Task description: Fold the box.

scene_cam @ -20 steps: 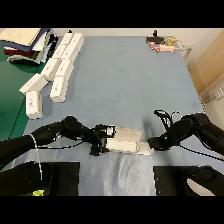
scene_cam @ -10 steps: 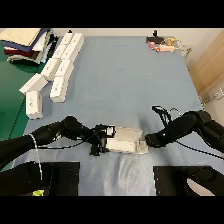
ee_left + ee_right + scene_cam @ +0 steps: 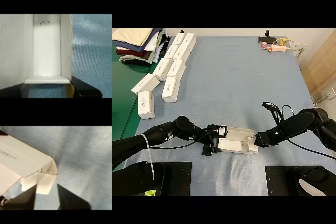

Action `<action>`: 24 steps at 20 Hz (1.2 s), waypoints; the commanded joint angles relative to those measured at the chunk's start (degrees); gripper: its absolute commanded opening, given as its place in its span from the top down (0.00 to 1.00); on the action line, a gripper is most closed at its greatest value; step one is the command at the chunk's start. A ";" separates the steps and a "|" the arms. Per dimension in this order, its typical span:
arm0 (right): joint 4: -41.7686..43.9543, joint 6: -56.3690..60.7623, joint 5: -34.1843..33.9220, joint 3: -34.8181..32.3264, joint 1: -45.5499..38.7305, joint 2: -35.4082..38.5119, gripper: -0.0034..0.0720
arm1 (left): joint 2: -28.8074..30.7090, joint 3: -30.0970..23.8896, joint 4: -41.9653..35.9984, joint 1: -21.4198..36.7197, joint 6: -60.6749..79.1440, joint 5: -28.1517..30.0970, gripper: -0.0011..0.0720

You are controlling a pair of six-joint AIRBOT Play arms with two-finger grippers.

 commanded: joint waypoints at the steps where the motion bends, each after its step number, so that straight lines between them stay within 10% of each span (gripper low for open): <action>1: 0.61 -0.09 2.32 0.13 2.99 -0.35 0.29 | 0.02 0.04 0.02 -0.02 0.00 0.02 0.29; 12: -1.81 1.97 6.01 0.50 5.75 -4.85 0.30 | 0.04 0.04 0.02 -0.02 0.00 0.02 0.29; 24: -22.62 31.21 5.75 6.91 25.16 -12.92 0.34 | 0.02 0.04 0.02 -0.02 0.00 0.02 0.29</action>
